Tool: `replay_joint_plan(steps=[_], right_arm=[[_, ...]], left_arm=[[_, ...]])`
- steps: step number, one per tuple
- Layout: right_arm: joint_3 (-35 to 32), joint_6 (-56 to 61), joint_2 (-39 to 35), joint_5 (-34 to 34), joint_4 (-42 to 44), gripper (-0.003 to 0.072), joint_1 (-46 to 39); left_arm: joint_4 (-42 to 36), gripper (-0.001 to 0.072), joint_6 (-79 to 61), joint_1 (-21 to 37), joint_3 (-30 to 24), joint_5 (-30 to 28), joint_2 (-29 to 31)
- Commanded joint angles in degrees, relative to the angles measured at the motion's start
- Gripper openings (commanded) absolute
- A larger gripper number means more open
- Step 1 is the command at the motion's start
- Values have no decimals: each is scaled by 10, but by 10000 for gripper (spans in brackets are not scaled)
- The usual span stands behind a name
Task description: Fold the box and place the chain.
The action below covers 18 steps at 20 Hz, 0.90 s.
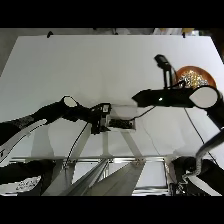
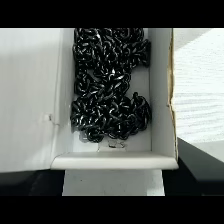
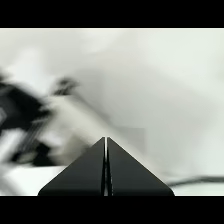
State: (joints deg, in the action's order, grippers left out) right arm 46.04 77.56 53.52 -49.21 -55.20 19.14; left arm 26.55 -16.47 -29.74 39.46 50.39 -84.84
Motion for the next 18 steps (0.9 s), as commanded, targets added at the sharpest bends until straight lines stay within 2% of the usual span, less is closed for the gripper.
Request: replay_joint_plan(steps=[1, 4, 5, 6, 7, 13, 18], right_arm=[[0, 6, 17, -23, -122, 12, -72], [0, 6, 59, -38, -173, 16, -95], [0, 6, 77, -37, -188, 82, -96], [0, 6, 97, -37, -201, 215, -96], [0, 6, 115, -37, -210, 301, -96], [0, 30, 215, -26, -238, 314, -96], [0, 48, 242, -19, -243, 314, -96]], left_arm=[[0, 209, 0, 0, 0, 0, 0], [0, 209, 0, 0, 0, 0, 0], [0, 209, 0, 0, 0, 0, 0], [0, 209, 0, 0, 0, 0, 0], [0, 209, 0, 0, 0, 0, 0], [0, 209, 0, 0, 0, 0, 0], [0, 209, 0, 0, 0, 0, 0]])
